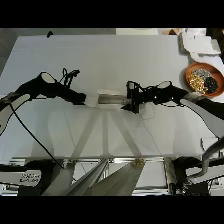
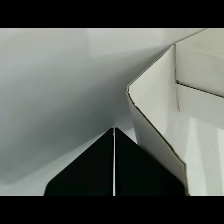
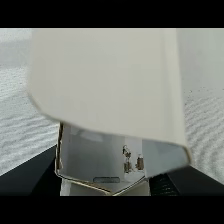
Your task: Fold the box and place the chain.
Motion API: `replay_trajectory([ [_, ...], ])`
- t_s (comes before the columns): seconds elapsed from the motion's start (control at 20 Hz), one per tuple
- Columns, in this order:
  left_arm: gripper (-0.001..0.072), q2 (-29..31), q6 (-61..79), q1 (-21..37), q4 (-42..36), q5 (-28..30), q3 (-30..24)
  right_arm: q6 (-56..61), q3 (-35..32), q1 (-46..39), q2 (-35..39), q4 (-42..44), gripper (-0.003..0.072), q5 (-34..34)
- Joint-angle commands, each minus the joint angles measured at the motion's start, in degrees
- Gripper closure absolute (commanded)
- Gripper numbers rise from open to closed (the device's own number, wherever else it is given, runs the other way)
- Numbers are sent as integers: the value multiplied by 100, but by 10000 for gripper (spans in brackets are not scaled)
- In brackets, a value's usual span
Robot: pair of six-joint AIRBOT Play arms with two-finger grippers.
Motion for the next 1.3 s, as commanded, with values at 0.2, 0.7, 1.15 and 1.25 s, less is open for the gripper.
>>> replay_trajectory([
  [0.2, 424, 247, -9, -107, -470, 177, 2, 2, 4, 0, 0, 0, 323, 0],
  [0.7, 254, 485, 490, -4, -492, 109, 2, 2, 4, 0, 0, 0, 323, 0],
  [1.15, 193, 485, 1174, -9, -1132, -63, 2, 2, 4, 0, 0, 0, 323, 0],
  [1.25, 133, 483, 1172, -20, -1143, -61, 2, 2, 4, 0, 0, 0, 323, 0],
])
